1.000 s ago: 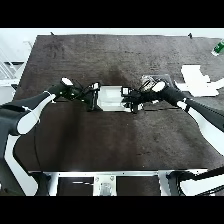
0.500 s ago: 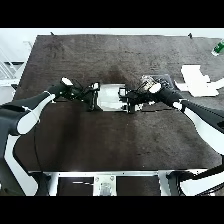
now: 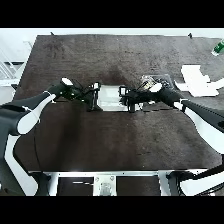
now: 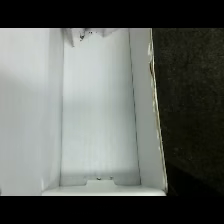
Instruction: Fold the box and place the chain.
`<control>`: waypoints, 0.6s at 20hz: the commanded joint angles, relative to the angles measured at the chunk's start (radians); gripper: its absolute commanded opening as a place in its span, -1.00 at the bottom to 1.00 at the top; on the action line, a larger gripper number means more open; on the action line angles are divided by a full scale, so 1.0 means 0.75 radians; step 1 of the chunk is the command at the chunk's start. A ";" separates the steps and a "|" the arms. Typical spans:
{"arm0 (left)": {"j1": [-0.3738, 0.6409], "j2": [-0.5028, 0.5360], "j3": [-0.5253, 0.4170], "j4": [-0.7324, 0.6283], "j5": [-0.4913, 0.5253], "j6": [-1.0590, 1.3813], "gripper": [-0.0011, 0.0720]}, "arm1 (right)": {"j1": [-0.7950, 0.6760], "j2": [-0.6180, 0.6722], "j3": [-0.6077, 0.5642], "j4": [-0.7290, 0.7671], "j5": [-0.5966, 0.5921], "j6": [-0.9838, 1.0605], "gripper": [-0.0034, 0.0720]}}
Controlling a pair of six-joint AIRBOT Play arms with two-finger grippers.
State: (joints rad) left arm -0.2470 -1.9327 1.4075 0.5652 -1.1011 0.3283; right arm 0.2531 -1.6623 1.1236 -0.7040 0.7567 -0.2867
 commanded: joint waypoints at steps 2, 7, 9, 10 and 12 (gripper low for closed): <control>0.001 0.001 0.002 0.003 0.002 0.003 0.51 | -0.052 0.028 0.002 -0.166 -0.005 0.157 -0.87; 0.001 0.001 0.002 0.003 0.002 0.003 0.51 | -0.127 0.157 0.002 -0.194 0.046 0.403 -0.87; 0.001 0.001 0.002 0.003 0.002 0.003 0.51 | -0.157 0.232 0.002 -0.194 0.056 0.644 -0.87; 0.001 0.001 0.002 0.003 0.002 0.003 0.51 | -0.178 0.270 0.002 -0.194 0.055 0.779 -0.88; 0.001 0.001 0.002 0.003 0.002 0.003 0.51 | -0.225 0.333 0.002 -0.195 0.056 1.041 -0.89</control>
State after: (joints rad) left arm -0.2478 -1.9327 1.4075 0.5671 -1.1011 0.3294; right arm 0.1242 -1.4773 1.1236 -0.8433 0.7898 0.2062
